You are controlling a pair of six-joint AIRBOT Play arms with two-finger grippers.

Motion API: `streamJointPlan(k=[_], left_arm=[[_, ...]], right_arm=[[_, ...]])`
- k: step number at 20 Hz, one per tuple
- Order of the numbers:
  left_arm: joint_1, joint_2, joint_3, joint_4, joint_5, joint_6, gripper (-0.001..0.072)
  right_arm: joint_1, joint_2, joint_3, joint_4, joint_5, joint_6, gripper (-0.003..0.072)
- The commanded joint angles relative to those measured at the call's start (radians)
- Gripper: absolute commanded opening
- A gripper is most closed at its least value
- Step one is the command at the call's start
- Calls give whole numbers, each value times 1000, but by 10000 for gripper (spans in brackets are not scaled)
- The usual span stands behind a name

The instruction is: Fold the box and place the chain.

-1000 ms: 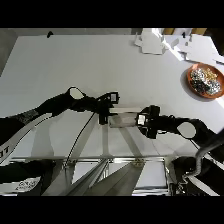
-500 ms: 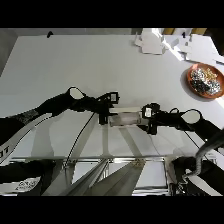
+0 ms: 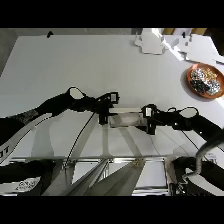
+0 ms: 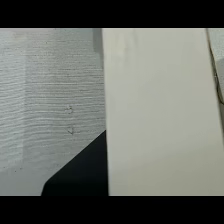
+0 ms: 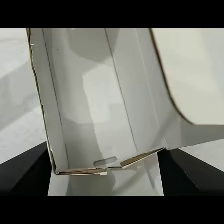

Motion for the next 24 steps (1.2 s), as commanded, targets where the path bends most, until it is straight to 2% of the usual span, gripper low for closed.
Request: streamJointPlan(k=[1, 9, 20, 21, 22, 24], left_arm=[[0, 0, 0, 0, 2, 0, 11], [0, 0, 0, 0, 2, 0, 11], [0, 0, 0, 0, 2, 0, 11], [0, 0, 0, 0, 2, 0, 11], [0, 0, 0, 0, 2, 0, 11], [0, 0, 0, 0, 2, 0, 11]], right_arm=[[-2, -36, 0, 13, 9, -19, 667], [-1, -88, 7, 62, 16, -124, 649], [-1, -171, 49, 63, 57, -122, 631], [-1, -171, 49, 63, 61, -122, 607], [-1, -171, 48, 59, 69, -122, 539], [-1, -171, 48, 36, 104, -116, 523]])
